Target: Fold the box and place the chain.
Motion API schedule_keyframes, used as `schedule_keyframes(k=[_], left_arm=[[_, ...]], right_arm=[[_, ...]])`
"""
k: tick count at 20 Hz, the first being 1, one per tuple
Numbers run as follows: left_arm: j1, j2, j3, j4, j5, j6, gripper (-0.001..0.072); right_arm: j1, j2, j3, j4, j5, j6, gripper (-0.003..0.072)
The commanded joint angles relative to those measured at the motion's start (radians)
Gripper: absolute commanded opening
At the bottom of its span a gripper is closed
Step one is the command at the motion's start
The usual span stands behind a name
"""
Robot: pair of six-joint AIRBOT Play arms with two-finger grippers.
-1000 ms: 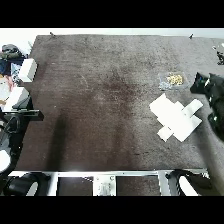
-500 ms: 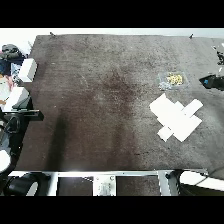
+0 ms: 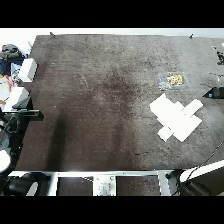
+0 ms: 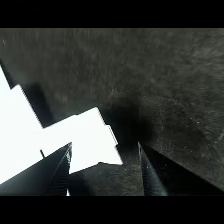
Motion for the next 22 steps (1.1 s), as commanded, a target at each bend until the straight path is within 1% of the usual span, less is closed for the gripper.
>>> schedule_keyframes(k=[1, 4, 7, 10, 15, 17, 18, 19, 20, 21, 22], left_arm=[[-0.001, 0.001, 0.0, 0.0, 0.0, 0.0, 0.0013], [-0.001, 0.001, 0.0, 0.0, 0.0, 0.0, 0.0013], [-0.001, 0.001, 0.0, 0.0, 0.001, 0.0, 0.0014], [-0.001, 0.001, 0.0, 0.0, 0.0, 0.0, 0.0014], [-0.001, 0.001, 0.0, 0.0, 0.0, 0.0, 0.0013], [-0.001, 0.001, 0.0, 0.0, 0.0, 0.0, 0.0014], [-0.001, 0.001, 0.0, 0.0, 0.0, 0.0, 0.0013], [-0.001, 0.001, 0.0, 0.0, 0.0, 0.0, 0.0013], [-0.001, 0.001, 0.0, 0.0, 0.0, 0.0, 0.0014], [-0.001, 0.001, 0.0, 0.0, 0.0, 0.0, 0.0014], [-0.001, 0.001, 0.0, 0.0, 0.0, 0.0, 0.0013]], right_arm=[[0.004, -0.092, 0.049, -0.02, 0.046, -0.082, 0.0467], [0.029, -0.146, 0.048, -0.007, 0.08, -0.145, 0.0466], [0.05, -0.18, 0.047, 0.027, 0.154, -0.15, 0.0466], [0.053, -0.181, 0.042, 0.007, 0.206, -0.15, 0.0458], [0.055, -0.181, 0.003, 0.021, 0.241, -0.15, 0.0457], [0.055, -0.181, -0.014, 0.021, 0.283, -0.176, 0.0312], [0.055, -0.18, -0.013, 0.021, 0.295, -0.19, 0.0309], [0.055, -0.175, -0.013, 0.022, 0.296, -0.185, 0.0209], [0.055, -0.17, -0.013, 0.022, 0.298, -0.182, 0.0179], [0.055, -0.163, -0.014, 0.027, 0.298, -0.182, 0.0105], [0.055, -0.154, -0.014, 0.051, 0.299, -0.166, 0.0073]])
